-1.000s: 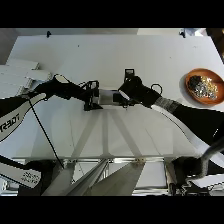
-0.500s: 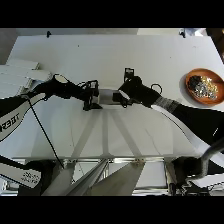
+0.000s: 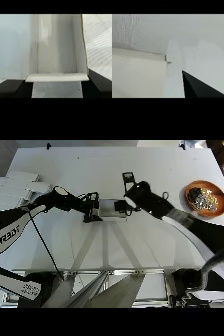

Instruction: Fold the box and place the chain.

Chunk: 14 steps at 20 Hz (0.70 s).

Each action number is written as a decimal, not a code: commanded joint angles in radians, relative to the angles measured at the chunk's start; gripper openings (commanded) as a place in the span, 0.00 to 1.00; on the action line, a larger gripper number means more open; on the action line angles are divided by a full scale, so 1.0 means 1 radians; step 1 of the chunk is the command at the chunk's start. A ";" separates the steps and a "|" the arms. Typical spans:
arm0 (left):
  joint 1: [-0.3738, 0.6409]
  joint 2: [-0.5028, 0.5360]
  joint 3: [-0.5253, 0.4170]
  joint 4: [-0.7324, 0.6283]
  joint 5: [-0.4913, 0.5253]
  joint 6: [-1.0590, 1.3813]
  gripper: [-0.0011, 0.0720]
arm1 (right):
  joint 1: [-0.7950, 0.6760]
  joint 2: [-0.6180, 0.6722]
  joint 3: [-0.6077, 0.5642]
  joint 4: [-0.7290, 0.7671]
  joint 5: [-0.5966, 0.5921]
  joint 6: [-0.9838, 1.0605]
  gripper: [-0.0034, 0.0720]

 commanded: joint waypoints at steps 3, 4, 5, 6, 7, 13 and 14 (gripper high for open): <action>0.000 0.000 0.000 0.001 0.000 0.000 0.40 | -0.135 0.153 0.000 0.002 0.105 -0.290 0.67; 0.000 0.000 0.000 0.001 0.000 0.000 0.40 | -0.187 0.172 0.000 0.002 0.134 -0.343 0.67; 0.000 0.000 0.000 0.001 0.000 0.000 0.40 | -0.242 0.183 0.000 0.002 0.160 -0.396 0.67; 0.000 0.000 0.000 0.001 0.000 0.000 0.40 | -0.309 0.188 0.000 0.001 0.182 -0.451 0.67; 0.000 0.000 0.000 0.001 0.000 0.000 0.40 | -0.377 0.188 0.000 0.000 0.192 -0.496 0.67; 0.000 0.000 0.000 0.001 0.000 0.000 0.40 | -0.789 0.132 -0.003 0.002 0.150 -0.628 0.70; 0.000 0.000 0.000 0.001 0.000 0.000 0.40 | -0.846 0.112 -0.003 0.002 0.147 -0.628 0.84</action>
